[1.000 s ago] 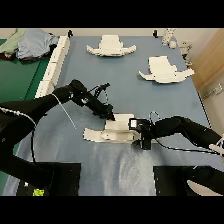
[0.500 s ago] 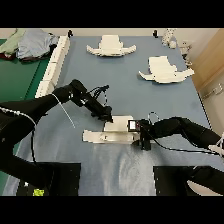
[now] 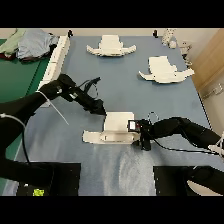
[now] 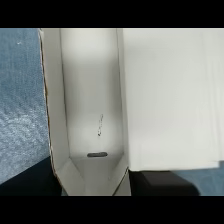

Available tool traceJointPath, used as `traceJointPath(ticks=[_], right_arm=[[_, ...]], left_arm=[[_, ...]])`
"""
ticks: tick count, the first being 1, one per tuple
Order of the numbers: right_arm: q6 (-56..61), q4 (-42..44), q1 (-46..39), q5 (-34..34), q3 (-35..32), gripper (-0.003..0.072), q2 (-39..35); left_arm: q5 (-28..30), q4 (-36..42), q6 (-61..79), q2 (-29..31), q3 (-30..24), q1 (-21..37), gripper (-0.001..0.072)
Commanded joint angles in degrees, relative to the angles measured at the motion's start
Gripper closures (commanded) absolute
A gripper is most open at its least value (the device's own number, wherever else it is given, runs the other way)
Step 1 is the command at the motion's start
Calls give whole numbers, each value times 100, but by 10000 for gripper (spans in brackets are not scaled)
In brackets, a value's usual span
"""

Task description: Fold the box.

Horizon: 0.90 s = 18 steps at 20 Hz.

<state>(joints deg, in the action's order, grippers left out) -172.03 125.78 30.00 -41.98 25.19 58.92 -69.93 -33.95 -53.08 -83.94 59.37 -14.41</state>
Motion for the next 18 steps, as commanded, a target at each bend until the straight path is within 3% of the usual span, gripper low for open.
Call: traceJointPath(ticks=[1,3,6,12,13,14,15,18], right_arm=[[2,0,4,-9,-4,240,4],[2,0,4,-9,-4,240,4],[2,0,4,-9,-4,240,4],[2,0,4,-9,-2,240,4],[2,0,4,-7,-4,240,4],[2,0,4,-9,-4,240,4],[2,0,4,-7,-4,240,4],[2,-2,2,-7,-4,240,4]], left_arm=[[-35,4,708,868,-35,236,699],[-48,-31,1099,1480,-181,219,699],[-42,-177,1561,2433,-833,129,700],[885,-581,2826,3982,-2474,-640,695],[1088,-970,2826,4098,-2597,-813,629],[1261,-1344,2824,4148,-2667,-957,308],[1440,-1506,2846,4151,-2741,-975,53],[1665,-1445,3786,4052,-3001,-739,45]])
